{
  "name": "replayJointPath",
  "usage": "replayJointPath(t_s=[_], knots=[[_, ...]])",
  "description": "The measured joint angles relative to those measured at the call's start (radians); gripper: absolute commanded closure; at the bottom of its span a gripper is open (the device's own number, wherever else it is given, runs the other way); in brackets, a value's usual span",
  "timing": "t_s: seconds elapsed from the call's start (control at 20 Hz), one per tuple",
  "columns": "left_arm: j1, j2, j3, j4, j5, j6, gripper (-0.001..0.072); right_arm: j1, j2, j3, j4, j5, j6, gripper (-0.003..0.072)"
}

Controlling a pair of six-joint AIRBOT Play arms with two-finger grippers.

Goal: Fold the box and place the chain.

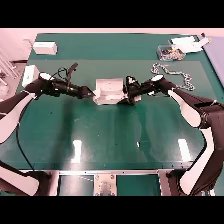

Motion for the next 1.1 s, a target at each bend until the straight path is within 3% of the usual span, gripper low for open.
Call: replayJointPath(t_s=[0.4,1.1], knots=[[-0.016,0.011,0.000,-0.002,0.033,-0.130,0.0409,0.000,0.000,0.000,0.000,0.000,0.000,0.0102],[-0.114,0.054,0.018,0.145,0.147,-0.420,0.0409,0.000,0.000,0.000,0.000,0.000,0.000,0.0102]])
